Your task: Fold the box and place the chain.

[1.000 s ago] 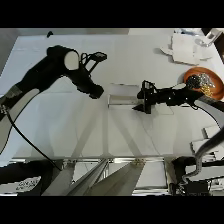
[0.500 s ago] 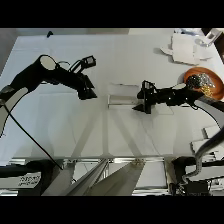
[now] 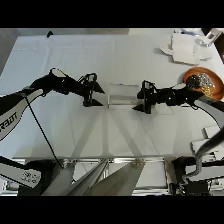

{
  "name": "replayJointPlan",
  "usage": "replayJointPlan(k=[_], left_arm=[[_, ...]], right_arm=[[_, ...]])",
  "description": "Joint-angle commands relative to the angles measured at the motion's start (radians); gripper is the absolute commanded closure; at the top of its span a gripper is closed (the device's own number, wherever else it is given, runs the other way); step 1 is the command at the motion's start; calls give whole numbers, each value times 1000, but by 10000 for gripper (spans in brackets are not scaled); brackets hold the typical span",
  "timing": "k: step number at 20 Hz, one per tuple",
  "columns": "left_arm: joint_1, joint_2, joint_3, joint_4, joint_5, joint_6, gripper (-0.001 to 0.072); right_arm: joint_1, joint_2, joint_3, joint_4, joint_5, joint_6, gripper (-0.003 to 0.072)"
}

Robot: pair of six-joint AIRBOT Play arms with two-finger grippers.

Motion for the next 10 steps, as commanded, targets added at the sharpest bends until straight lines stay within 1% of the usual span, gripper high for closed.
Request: replayJointPlan(k=[1, 6, 10], left_arm=[[2, -32, -1, -75, -31, 123, 13], [-1, -32, -1, -82, -60, 119, 12], [-32, -32, -1, -81, -59, 95, 13]], right_arm=[[0, 1, 1, 0, 0, 0, 170], [0, 1, 0, 0, 0, 0, 170], [0, 1, 0, 0, 0, 0, 170]])
